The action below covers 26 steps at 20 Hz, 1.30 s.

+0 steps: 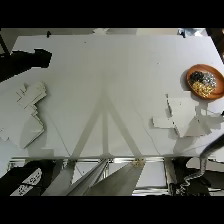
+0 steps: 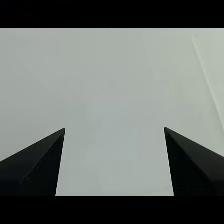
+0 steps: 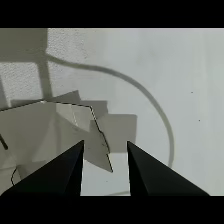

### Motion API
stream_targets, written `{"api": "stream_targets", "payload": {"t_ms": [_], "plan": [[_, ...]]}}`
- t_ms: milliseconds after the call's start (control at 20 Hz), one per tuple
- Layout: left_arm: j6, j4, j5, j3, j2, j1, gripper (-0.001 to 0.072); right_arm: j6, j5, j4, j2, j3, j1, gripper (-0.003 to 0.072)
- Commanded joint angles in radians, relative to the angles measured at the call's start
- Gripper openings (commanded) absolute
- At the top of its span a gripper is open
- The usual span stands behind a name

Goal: Fold the box and place the chain.

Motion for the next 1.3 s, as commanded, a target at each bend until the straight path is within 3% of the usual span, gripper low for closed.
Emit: {"api": "stream_targets", "payload": {"t_ms": [0, 150, 350, 600, 900, 1250], "plan": [[0.000, 0.000, 0.000, 0.000, 0.001, 0.000, 0.0697, -0.051, 0.029, 0.016, -0.092, 0.020, -0.003, 0.0304], [0.000, 0.000, 0.000, 0.000, 0.001, 0.000, 0.0697, -0.081, 0.063, 0.058, -0.128, 0.020, -0.003, 0.0299], [0.000, 0.000, 0.000, 0.000, 0.001, 0.000, 0.0697, -0.122, 0.136, 0.101, -0.137, 0.020, -0.003, 0.0011], [0.000, 0.000, 0.000, 0.000, 0.001, 0.000, 0.0697, -0.201, 0.288, 0.154, -0.136, 0.020, -0.003, 0.0011], [0.000, 0.000, 0.000, 0.000, 0.001, 0.000, 0.0697, -0.204, 0.376, 0.513, -0.136, 0.020, 0.015, 0.0012], [0.000, 0.000, 0.000, 0.000, 0.001, 0.000, 0.0697, -0.273, 0.346, 0.701, -0.128, 0.020, 0.336, 0.0013]]}}
